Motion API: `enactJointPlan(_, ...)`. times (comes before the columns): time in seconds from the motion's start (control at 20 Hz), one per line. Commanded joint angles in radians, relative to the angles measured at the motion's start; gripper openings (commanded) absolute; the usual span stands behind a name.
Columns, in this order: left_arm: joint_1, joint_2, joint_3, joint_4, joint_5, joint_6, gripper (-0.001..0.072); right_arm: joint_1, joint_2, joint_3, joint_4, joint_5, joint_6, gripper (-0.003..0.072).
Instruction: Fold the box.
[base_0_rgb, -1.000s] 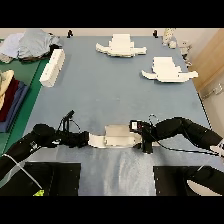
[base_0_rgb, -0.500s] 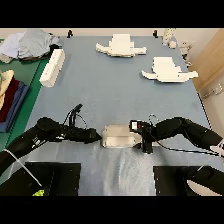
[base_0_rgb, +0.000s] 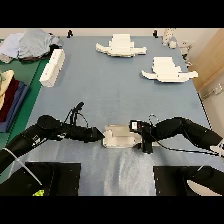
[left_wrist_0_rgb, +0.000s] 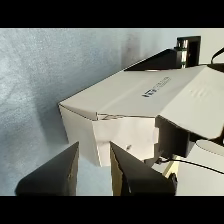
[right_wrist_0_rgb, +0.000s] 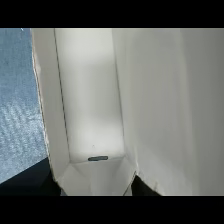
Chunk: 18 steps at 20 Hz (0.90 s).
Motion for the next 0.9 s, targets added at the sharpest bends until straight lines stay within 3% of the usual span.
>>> enactJointPlan(0.0, 0.000, -0.001, 0.002, -0.011, -0.001, -0.002, 0.0305, 0.001, 0.000, 0.000, 0.000, 0.000, 0.000, 0.0519)
enactJointPlan(0.2, -0.043, -0.001, 0.029, 0.016, -0.018, -0.064, 0.0303, 0.001, 0.000, 0.000, 0.000, 0.000, 0.000, 0.0519)
enactJointPlan(0.45, -0.303, -0.007, 0.153, 0.455, 0.119, -0.574, 0.0304, 0.001, 0.000, 0.000, 0.000, 0.001, 0.000, 0.0519)
enactJointPlan(0.6, -0.396, -0.030, 0.233, 0.689, 0.079, -0.853, 0.0304, 0.001, 0.000, 0.000, 0.000, 0.000, 0.000, 0.0519)
enactJointPlan(0.85, -0.479, -0.126, 0.350, 0.752, 0.055, -0.977, 0.0304, 0.001, 0.000, 0.000, 0.000, 0.001, 0.000, 0.0519)
